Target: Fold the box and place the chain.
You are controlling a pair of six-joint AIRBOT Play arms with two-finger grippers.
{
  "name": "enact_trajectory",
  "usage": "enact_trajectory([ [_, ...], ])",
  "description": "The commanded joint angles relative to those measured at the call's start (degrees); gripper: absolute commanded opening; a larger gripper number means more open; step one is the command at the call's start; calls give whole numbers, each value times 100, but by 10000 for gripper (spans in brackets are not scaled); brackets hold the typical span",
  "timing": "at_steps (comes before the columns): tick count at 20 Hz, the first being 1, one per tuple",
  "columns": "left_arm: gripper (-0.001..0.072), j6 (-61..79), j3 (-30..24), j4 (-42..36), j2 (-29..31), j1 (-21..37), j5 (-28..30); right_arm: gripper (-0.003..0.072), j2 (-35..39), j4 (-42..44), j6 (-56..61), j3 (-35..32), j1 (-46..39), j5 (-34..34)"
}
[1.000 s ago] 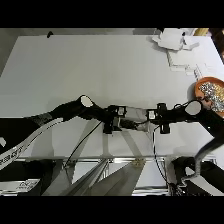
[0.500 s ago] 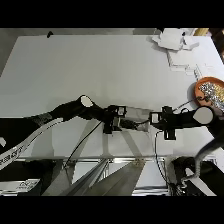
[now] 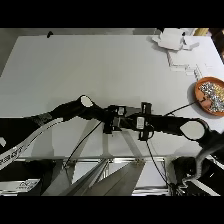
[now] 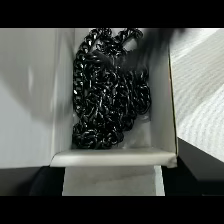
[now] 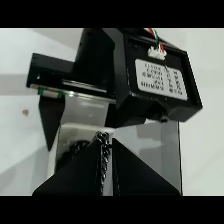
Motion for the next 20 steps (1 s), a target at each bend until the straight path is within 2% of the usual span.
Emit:
enact_trajectory([
  [1,206,2,7,0,2,4,0,51,-509,186,17,0,323,-675],
  [3,206,2,7,0,2,4,2,246,-531,184,17,17,317,-599],
  [4,206,2,7,0,2,4,0,292,-492,184,17,98,243,-315],
  [6,206,2,7,0,2,4,0,294,-402,63,17,378,-101,730],
  [8,206,2,7,0,2,4,0,293,-282,-411,17,647,-575,1685],
  [10,206,2,7,0,2,4,0,290,-138,-1034,15,706,-1137,2146],
  [13,206,2,7,0,2,4,2,290,-144,-2105,11,706,-1937,2361],
  [16,206,2,7,0,2,4,0,290,-144,-2769,-44,704,-2459,2400],
  [20,206,2,7,0,2,4,0,288,-254,-2994,-522,671,-2857,2256],
])
